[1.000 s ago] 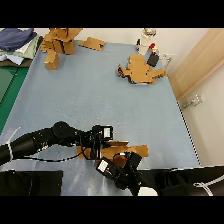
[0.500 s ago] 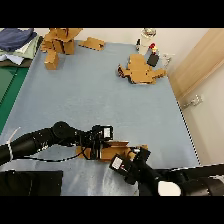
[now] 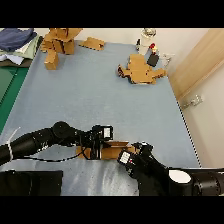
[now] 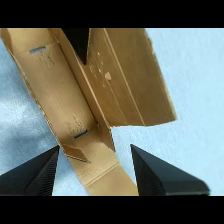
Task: Fold the box.
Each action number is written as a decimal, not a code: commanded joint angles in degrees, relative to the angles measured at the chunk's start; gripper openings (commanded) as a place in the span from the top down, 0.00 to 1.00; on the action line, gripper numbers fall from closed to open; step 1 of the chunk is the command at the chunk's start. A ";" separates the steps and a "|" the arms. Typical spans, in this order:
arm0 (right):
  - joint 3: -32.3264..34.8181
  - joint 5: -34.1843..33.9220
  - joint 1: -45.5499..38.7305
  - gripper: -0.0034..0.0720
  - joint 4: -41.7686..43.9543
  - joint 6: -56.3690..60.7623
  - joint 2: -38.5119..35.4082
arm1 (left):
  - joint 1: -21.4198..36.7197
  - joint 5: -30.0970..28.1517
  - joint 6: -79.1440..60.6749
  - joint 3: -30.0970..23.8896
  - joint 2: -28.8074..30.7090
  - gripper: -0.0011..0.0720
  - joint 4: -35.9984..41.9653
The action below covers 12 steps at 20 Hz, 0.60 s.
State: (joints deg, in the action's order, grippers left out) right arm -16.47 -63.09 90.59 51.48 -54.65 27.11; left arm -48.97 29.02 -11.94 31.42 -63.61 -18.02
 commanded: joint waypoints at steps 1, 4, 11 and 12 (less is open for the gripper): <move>0.24 2.69 -3.34 0.01 1.25 -5.55 -0.15 | 0.02 0.02 -0.02 0.07 -0.04 0.97 0.00; 0.24 5.46 -6.08 0.01 2.05 -11.06 -0.17 | 0.02 0.04 0.00 0.07 -0.04 0.97 0.00; 0.22 15.37 -21.59 0.01 16.68 -32.92 -0.17 | 0.02 0.07 0.00 0.07 -0.04 0.97 0.00; 0.22 16.44 -23.93 0.01 19.43 -36.76 -0.17 | 0.02 0.02 -0.02 0.07 -0.04 0.97 0.00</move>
State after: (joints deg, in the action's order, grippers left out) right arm -16.25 -51.35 72.79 62.94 -79.59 27.00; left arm -48.97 29.06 -11.94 31.42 -63.61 -18.02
